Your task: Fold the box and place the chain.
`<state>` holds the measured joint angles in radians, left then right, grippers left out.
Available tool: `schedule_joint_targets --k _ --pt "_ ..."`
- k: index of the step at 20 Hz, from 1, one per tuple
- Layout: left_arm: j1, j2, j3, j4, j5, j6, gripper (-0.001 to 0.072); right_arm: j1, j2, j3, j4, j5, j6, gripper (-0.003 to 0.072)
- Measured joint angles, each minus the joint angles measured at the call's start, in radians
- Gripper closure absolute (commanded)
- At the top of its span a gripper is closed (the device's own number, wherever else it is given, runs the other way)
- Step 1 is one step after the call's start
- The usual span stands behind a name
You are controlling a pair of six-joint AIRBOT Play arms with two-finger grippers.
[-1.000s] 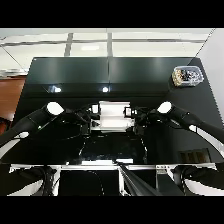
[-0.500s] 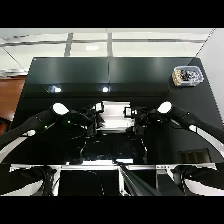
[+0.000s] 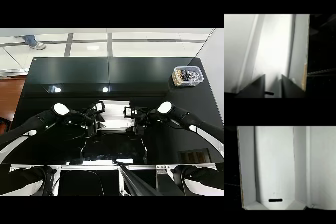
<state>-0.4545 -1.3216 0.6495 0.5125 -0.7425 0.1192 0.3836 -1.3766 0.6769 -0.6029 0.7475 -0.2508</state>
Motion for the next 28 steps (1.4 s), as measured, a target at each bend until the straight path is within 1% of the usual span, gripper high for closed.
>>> schedule_joint_targets --k 3,5,8,11,13,15,17,20,22,24,27,28 --pt "0.045 0.033 0.003 0.014 -0.029 -0.061 0.0681 0.000 0.000 0.000 0.000 0.000 0.000 0.0385" --pt "0.101 0.073 0.004 0.030 -0.067 -0.149 0.0680 0.000 0.000 0.000 0.000 0.000 0.000 0.0385" --pt "0.221 0.135 0.005 0.063 -0.145 -0.300 0.0681 0.000 0.000 0.000 0.000 0.000 0.000 0.0385" --pt "0.370 0.166 0.002 0.115 -0.216 -0.563 0.0681 0.000 0.000 0.000 0.000 0.000 0.000 0.0385" --pt "0.468 0.163 -0.010 0.159 -0.253 -0.787 0.0681 0.000 0.000 0.000 0.000 0.000 0.000 0.0385" --pt "0.544 0.135 -0.027 0.180 -0.298 -0.965 0.0682 0.000 0.000 0.000 0.000 0.000 0.000 0.0385" --pt "0.583 0.086 -0.039 0.182 -0.344 -1.070 0.0682 0.000 0.000 0.000 0.000 0.000 0.000 0.0385" --pt "0.565 -0.002 -0.047 0.165 -0.376 -1.145 0.0682 0.000 0.000 0.000 0.000 0.000 0.000 0.0385" --pt "0.513 -0.050 -0.048 0.137 -0.369 -1.165 0.0682 0.000 0.000 0.000 0.000 0.000 0.000 0.0385" --pt "0.449 -0.087 -0.047 0.105 -0.339 -1.172 0.0681 0.000 0.000 0.000 0.000 0.000 0.000 0.0385" --pt "0.372 -0.125 -0.021 0.055 -0.332 -1.145 0.0676 0.000 0.000 0.000 0.000 0.000 0.000 0.0385" --pt "0.359 -0.132 -0.008 0.042 -0.340 -1.133 0.0609 0.000 0.000 0.000 0.000 0.000 0.000 0.0385"
